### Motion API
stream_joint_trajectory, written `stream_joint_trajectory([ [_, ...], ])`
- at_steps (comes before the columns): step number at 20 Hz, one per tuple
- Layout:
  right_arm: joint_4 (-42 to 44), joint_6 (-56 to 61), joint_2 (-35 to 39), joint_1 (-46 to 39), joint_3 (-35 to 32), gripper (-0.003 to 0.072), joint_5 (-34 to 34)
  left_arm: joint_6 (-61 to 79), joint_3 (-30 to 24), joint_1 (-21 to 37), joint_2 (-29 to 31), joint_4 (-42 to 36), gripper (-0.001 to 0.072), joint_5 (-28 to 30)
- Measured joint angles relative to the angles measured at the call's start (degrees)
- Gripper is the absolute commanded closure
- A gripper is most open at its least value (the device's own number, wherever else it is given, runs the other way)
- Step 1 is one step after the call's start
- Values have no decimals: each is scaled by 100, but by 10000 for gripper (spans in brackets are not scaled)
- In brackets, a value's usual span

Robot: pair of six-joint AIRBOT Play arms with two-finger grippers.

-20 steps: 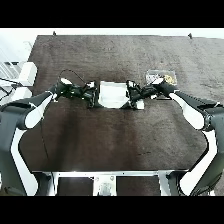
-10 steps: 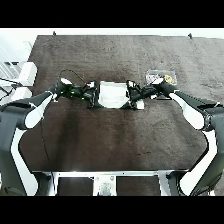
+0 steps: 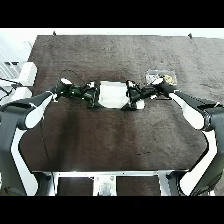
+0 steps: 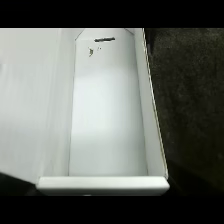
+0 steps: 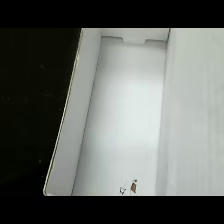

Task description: Fold the box and place the chain.

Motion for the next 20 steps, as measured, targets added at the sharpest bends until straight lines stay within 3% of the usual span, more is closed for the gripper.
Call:
stream_joint_trajectory([
  [10,-785,872,614,-542,11,-34,15,-138,7,9,-2,2,362,17],
  [14,-667,1014,807,-866,11,-31,354,-186,7,9,-2,13,362,24],
  [15,-498,1021,850,-940,11,38,509,-190,7,7,-2,15,362,26],
  [16,-328,1021,890,-1001,11,206,660,-199,7,7,-2,17,362,26],
  [18,103,1023,955,-1060,11,681,1051,-208,7,7,-2,20,362,33],
  [20,468,1029,988,-1062,-2,680,1462,-208,7,7,-2,22,362,35],
])
